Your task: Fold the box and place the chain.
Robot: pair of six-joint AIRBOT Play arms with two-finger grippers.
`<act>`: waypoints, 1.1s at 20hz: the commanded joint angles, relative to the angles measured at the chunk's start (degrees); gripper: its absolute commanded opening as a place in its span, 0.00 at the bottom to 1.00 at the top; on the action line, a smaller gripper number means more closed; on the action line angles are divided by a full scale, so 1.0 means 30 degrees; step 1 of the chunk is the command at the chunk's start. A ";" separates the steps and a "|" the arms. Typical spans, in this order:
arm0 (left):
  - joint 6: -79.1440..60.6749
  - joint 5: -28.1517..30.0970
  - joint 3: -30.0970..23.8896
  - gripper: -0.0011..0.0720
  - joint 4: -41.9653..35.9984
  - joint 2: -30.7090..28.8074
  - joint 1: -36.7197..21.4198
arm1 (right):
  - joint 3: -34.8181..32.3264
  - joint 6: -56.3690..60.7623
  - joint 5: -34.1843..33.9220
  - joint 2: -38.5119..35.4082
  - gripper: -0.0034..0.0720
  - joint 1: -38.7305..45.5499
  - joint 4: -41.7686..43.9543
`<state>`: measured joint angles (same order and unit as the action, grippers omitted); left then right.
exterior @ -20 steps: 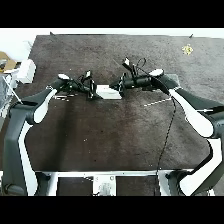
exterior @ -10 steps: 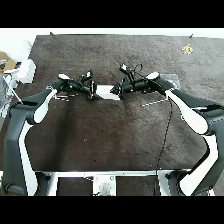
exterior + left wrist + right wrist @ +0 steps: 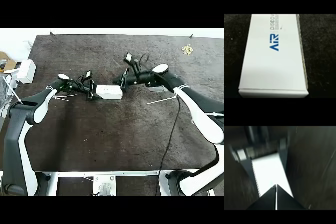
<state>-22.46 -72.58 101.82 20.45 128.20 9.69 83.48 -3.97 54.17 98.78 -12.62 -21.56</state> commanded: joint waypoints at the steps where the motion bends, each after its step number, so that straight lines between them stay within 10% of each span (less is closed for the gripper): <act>1: -0.0022 0.0036 0.0022 0.32 0.0022 -0.0007 0.0007 | -0.0401 0.3096 -0.2149 -0.3592 0.05 0.0022 0.0911; 6: -0.0022 0.0036 0.0022 0.32 0.0029 -0.0007 0.0007 | -0.4801 0.5231 -0.7817 -1.0972 0.05 0.0182 -0.2062; 15: -0.0022 0.0000 0.0022 0.32 0.0022 -0.0007 0.0007 | -2.0138 0.7380 -1.5599 -2.3248 0.05 0.2565 -0.2397; 22: 0.0000 -0.0095 0.0022 0.32 0.0029 -0.0007 0.0007 | -2.6119 0.7985 -1.9067 -2.6498 0.05 0.2565 -0.2040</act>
